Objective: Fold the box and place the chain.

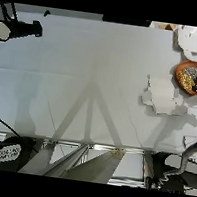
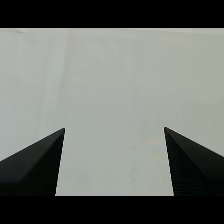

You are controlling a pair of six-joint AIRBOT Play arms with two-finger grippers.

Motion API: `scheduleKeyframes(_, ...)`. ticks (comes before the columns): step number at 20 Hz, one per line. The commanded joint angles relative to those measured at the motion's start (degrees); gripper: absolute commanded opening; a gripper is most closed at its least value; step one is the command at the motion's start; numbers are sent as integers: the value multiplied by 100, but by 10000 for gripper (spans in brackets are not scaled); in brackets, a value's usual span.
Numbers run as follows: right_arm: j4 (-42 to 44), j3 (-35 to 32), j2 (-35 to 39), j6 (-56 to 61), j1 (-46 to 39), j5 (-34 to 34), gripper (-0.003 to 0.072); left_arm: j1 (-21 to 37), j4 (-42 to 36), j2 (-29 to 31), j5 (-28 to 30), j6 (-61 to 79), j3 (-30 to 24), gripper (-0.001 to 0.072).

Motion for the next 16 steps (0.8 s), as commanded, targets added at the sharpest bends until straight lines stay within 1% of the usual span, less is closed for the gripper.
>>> scheduleKeyframes(1,686,116,-564,-616,-179,190,418,2,2,4,2,0,-2,701)
scheduleKeyframes(3,1058,330,-822,-627,-181,179,418,2,2,4,2,0,-2,701)
scheduleKeyframes(5,1213,498,-946,-645,-181,133,416,2,2,4,2,0,-2,701)
scheduleKeyframes(10,1766,656,-1165,-1010,-179,28,412,2,2,4,2,0,-2,701)
scheduleKeyframes(15,1856,656,-1403,-1176,-179,76,409,2,2,4,2,0,-2,701)
scheduleKeyframes(16,1878,656,-1434,-1209,-179,107,395,2,2,4,2,0,-2,701)
